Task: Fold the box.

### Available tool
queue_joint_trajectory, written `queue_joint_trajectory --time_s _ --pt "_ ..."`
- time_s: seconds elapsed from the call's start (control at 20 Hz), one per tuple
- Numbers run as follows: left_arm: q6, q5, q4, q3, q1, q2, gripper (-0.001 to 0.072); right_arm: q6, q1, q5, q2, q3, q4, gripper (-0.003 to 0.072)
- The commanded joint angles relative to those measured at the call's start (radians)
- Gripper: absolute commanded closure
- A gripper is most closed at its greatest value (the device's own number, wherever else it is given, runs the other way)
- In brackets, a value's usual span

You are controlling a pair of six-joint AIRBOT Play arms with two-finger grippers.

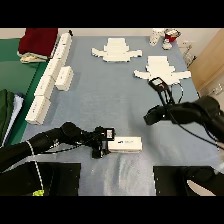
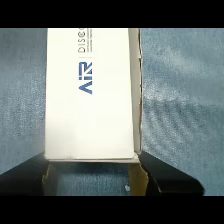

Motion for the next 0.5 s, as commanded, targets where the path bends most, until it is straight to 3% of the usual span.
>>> queue_joint_trajectory --time_s 0.0,0.15,0.45 --pt "0.000 0.000 0.000 0.001 0.000 0.000 0.0287 -0.004 -0.191 -0.229 -0.192 0.137 0.029 0.0682" --pt "0.000 0.000 0.000 0.001 0.000 0.000 0.0287 -0.003 -0.218 -0.253 -0.292 0.190 0.028 0.0680" --pt "0.000 0.000 0.000 0.001 0.000 0.000 0.0287 0.000 -0.218 -0.254 -0.317 0.195 0.030 0.0680"
